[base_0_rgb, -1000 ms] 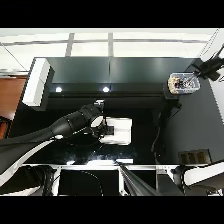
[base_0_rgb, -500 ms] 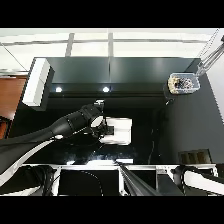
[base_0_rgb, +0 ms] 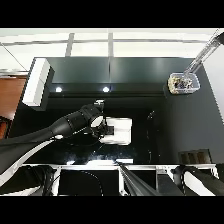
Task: Fold the box and place the chain.
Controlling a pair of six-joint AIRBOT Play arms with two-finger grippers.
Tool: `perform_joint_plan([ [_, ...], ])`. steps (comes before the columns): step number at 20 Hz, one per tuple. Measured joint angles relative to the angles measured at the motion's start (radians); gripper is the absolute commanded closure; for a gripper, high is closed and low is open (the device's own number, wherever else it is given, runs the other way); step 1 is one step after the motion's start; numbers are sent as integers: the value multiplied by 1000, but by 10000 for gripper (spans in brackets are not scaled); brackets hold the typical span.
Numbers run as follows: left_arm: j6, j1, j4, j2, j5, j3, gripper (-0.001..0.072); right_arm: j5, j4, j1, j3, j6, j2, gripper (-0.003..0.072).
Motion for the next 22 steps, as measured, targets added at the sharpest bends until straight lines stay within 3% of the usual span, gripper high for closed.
perform_joint_plan([
  [8, 0, 0, 0, 0, 0, 0, 682, 159, 92, 183, -96, -50, 150, 685],
  [18, 0, 0, 0, 0, 0, 0, 682, 360, 285, 409, -108, -160, 172, 685],
  [22, 0, 0, 0, 0, 0, 0, 682, 375, 390, 437, -108, -191, 172, 685],
])
